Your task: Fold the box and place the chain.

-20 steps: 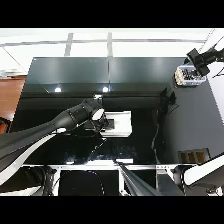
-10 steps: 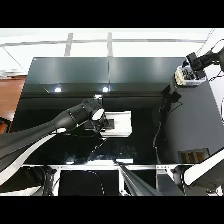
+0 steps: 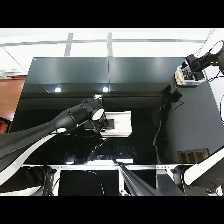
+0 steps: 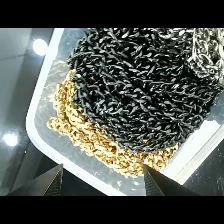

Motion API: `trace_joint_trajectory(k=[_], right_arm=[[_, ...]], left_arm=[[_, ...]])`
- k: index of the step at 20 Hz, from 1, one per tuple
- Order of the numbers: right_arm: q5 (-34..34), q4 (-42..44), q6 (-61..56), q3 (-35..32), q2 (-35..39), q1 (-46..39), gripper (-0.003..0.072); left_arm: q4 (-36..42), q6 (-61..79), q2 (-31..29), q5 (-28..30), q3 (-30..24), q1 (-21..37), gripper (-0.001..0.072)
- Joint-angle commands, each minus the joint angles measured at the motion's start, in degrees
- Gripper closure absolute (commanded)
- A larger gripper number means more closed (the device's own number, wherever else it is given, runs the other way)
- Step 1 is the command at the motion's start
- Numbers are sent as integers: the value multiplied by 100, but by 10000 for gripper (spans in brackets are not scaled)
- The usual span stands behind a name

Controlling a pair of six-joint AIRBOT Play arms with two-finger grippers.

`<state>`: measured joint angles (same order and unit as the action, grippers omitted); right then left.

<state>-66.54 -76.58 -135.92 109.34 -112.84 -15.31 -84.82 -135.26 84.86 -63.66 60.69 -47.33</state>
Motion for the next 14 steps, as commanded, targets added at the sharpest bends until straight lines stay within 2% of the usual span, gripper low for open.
trace_joint_trajectory(k=[1, 8, 11, 12, 13, 14], right_arm=[[17, 9, 4, 4, -116, 2, 137], [256, 186, 9, 4, -343, 20, 137], [592, 284, 225, 4, -387, 13, 138], [638, 308, 282, 9, -387, 7, 274], [638, 400, 514, 13, -385, 0, 549], [636, 525, 831, 15, -385, -4, 675]], left_arm=[[0, 0, 4, 0, 0, 2, 680], [2, 0, 4, 13, 0, 2, 680], [2, 0, 4, 0, 0, 2, 680], [0, 0, 4, 0, 0, 2, 680], [0, 0, 4, 0, 0, 2, 680], [0, 0, 4, 0, 0, 2, 680]])
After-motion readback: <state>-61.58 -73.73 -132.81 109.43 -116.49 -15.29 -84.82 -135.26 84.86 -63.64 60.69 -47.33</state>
